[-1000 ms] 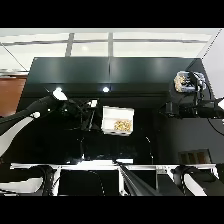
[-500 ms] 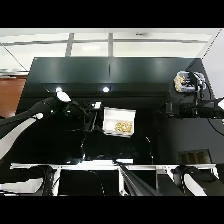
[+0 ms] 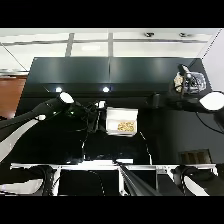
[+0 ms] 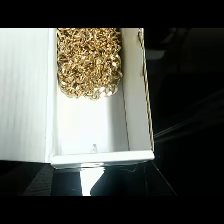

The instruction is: Fold the box and place the chain.

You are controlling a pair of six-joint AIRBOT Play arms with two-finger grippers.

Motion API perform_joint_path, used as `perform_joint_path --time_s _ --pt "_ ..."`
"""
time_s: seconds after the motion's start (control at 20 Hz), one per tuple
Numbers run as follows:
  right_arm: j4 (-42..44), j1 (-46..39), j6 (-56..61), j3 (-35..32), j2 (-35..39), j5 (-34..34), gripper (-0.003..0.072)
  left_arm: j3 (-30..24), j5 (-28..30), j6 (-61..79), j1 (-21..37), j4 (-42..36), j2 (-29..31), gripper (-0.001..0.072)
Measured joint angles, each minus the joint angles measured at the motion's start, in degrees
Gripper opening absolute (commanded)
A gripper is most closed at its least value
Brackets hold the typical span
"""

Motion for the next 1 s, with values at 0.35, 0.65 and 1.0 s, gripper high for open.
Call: perform_joint_path --time_s 0.35,0.65,1.0 --pt "1.16 9.14 -17.86 5.01 -11.04 -2.89 0.0715 0.02 1.33 -1.36 -0.07 0.09 0.00 0.0370" --pt "-1.03 10.62 -44.28 6.23 -9.16 10.91 0.0715 0.02 1.64 -1.40 -0.13 0.28 0.04 0.0370" --pt "2.93 12.00 -57.13 2.03 -8.44 12.44 0.0713 0.02 1.73 -1.42 -0.13 0.31 0.04 0.0370"
